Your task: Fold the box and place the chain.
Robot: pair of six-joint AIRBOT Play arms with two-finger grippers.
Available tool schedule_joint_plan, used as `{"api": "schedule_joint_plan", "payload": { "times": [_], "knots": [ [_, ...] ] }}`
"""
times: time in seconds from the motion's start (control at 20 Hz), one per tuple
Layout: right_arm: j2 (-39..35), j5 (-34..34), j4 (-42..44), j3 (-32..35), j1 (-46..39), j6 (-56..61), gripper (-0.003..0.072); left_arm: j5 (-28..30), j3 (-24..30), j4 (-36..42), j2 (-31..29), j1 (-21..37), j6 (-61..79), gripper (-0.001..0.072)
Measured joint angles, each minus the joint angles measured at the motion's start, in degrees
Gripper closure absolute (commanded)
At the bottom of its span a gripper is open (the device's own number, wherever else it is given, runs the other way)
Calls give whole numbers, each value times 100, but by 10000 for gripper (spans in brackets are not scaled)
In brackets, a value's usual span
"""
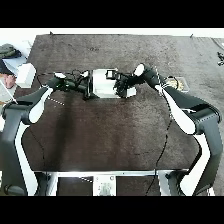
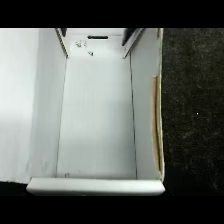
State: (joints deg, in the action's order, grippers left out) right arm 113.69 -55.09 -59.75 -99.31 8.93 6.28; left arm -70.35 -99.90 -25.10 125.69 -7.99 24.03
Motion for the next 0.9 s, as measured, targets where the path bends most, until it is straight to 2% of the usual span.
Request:
{"api": "schedule_joint_plan", "payload": {
  "times": [0.05,0.1,0.2,0.6,0.9],
  "knots": [
    [0,2,-7,0,0,33,371,-2,0,0,0,0,0,427],
    [0,13,-22,-2,-4,87,450,-4,0,0,0,0,0,427],
    [-4,-26,-122,-2,-9,234,685,-4,0,-2,0,0,2,427],
    [-291,-726,-839,-2,-299,1725,697,-11,0,-4,0,0,0,427],
    [-616,-866,-168,-4,-1150,3585,697,-11,0,-4,0,0,2,427]
  ]
}}
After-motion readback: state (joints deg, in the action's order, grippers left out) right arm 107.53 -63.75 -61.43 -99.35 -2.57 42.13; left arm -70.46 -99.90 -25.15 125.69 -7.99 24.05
